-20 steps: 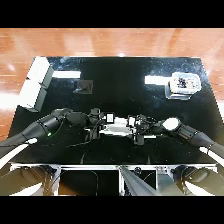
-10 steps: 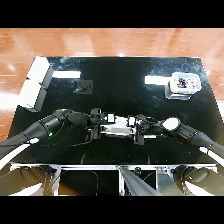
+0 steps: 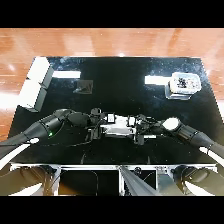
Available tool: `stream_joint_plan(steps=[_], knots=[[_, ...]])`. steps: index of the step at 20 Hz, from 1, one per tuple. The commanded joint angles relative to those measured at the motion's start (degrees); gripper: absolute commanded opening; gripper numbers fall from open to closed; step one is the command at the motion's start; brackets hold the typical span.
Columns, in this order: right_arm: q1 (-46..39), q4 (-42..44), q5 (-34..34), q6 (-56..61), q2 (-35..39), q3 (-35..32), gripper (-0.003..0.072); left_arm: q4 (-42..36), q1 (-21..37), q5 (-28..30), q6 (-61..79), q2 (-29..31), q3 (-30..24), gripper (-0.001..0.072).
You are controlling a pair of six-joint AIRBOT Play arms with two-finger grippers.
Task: Fold the box and place the chain.
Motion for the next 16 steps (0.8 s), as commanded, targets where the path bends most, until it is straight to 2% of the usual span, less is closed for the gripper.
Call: stream_joint_plan(steps=[1, 3, 4, 5, 6, 10, 16], knots=[[0.04, 0.0, 0.04, -0.04, -0.04, 0.04, 0.0546, 0.04, -0.02, -0.33, 0.02, -0.02, 0.02, 0.0449], [0.04, 0.02, 0.04, -0.04, -0.04, 0.04, 0.0546, 0.11, 0.0, -0.83, -0.07, 0.0, 0.02, 0.0428], [0.04, 0.0, 0.04, -0.04, -0.04, 0.04, 0.0546, 0.15, 0.0, -1.03, -0.07, 0.0, 0.02, 0.0304], [0.04, 0.02, 0.04, -0.04, -0.04, 0.04, 0.0546, 0.22, 0.02, -1.09, -0.07, 0.0, 0.02, 0.0121], [0.04, 0.0, 0.04, -0.04, -0.04, 0.04, 0.0547, 0.66, 0.02, -1.03, -0.07, 0.09, 0.02, 0.003], [0.04, 0.02, 0.04, -0.04, -0.04, 0.04, 0.0546, 4.17, 1.03, -1.05, -4.87, 2.21, 0.02, 0.0019], [0.04, 0.02, 0.04, -0.02, -0.04, 0.04, 0.0546, 4.35, 7.72, -0.74, -15.58, 7.19, 0.0, 0.0019]])
